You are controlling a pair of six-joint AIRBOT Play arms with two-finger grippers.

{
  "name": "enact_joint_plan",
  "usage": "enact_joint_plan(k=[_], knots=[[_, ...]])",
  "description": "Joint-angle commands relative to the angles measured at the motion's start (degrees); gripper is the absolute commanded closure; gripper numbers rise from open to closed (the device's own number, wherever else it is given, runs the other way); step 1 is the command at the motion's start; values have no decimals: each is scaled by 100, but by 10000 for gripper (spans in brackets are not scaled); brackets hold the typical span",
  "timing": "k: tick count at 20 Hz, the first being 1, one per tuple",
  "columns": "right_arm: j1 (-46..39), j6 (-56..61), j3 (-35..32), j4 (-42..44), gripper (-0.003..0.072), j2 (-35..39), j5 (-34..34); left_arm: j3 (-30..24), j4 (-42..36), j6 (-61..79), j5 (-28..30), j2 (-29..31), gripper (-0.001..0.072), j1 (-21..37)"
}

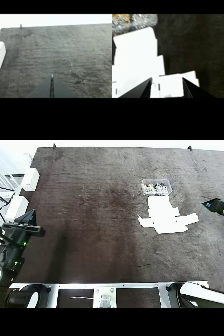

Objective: Fold the box and place the chain.

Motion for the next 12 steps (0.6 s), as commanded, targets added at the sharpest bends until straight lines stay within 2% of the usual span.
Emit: enact_joint_plan(k=[1, 3, 6, 12], knots=[[-195, 374, 1580, -804, 226, -1259, 1375, 4, 2, 2, 2, 4, 693, -2], [-195, 413, 2177, -811, 185, -1838, 1779, 4, 2, 2, 0, 4, 693, -2], [-195, 409, 2726, -824, 180, -2544, 2328, 4, 2, 2, 4, 4, 693, -2], [-120, 236, 2817, -710, 192, -3436, 2841, 4, 2, 2, 2, 4, 693, -2]])
